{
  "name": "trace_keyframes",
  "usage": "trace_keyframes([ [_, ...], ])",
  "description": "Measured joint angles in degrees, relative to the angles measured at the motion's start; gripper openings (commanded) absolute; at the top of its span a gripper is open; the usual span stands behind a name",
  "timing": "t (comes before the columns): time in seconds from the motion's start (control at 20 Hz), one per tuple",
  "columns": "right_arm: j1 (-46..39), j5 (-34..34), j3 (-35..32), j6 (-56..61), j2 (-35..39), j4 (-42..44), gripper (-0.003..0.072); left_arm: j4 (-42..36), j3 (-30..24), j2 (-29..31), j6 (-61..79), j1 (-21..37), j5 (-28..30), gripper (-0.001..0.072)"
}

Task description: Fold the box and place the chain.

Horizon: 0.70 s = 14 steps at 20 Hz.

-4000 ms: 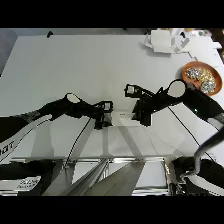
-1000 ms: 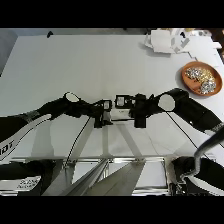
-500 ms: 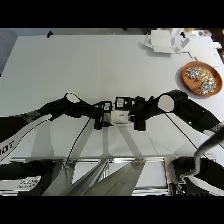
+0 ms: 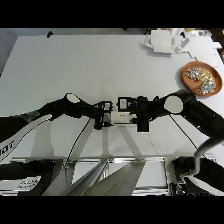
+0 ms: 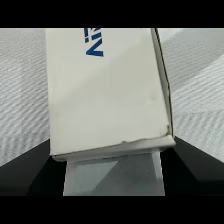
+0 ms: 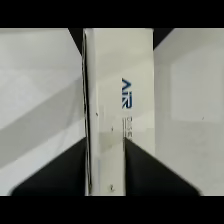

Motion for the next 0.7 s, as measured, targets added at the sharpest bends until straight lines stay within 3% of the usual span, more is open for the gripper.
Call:
trace_keyframes([
  [0.05, 0.00, -0.98, 0.00, -0.98, 0.02, 2.47, 0.0015, 0.00, 0.00, 0.00, -0.02, 0.00, 0.02, 0.0170],
  [0.3, 0.02, -6.88, 0.00, -5.42, -4.31, 14.49, 0.0014, -0.02, 0.00, 0.00, -0.04, 0.00, 0.22, 0.0170],
  [0.7, 0.00, -7.72, -0.04, -5.66, -7.65, 15.10, 0.0014, -0.02, 0.00, 0.00, -0.04, 0.00, 0.24, 0.0170],
])
